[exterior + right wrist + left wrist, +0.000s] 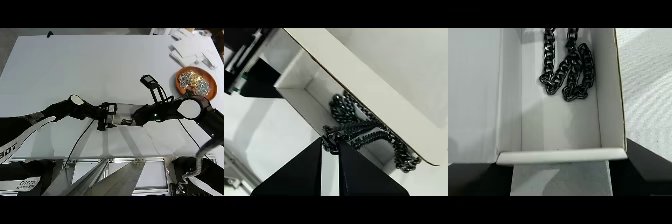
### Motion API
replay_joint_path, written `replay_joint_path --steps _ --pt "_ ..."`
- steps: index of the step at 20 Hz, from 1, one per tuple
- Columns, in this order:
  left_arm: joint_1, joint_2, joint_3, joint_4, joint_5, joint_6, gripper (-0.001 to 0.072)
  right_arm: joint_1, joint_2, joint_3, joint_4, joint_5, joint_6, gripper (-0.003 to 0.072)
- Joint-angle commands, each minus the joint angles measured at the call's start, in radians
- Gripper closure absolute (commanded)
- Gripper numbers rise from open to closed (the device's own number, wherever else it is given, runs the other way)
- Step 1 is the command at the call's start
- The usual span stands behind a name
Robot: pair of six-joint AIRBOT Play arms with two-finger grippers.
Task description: Fold the box and place the chain.
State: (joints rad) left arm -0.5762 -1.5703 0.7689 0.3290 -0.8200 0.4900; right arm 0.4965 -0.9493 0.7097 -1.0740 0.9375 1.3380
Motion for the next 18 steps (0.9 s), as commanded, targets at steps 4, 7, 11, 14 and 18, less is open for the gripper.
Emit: replay_joint_path --steps 4,7,11,14,18 --pt "0.001 0.001 0.000 0.000 0.000 0.000 0.0398 0.003 -0.019 0.000 -0.029 0.011 -0.001 0.0481" --pt "0.001 0.001 0.000 0.000 0.000 0.000 0.0398 0.002 0.010 0.005 -0.035 0.024 -0.014 0.0482" --pt "0.001 0.001 0.000 0.000 0.000 0.000 0.0398 -0.022 0.105 0.059 -0.177 0.067 -0.015 0.0488" --pt "0.001 0.001 0.000 0.000 0.000 0.000 0.0398 -0.161 0.145 0.072 -0.192 0.151 -0.015 0.0502" --pt "0.001 0.001 0.000 0.000 0.000 0.000 0.0398 -0.343 0.117 0.071 -0.253 0.205 0.004 0.0671"
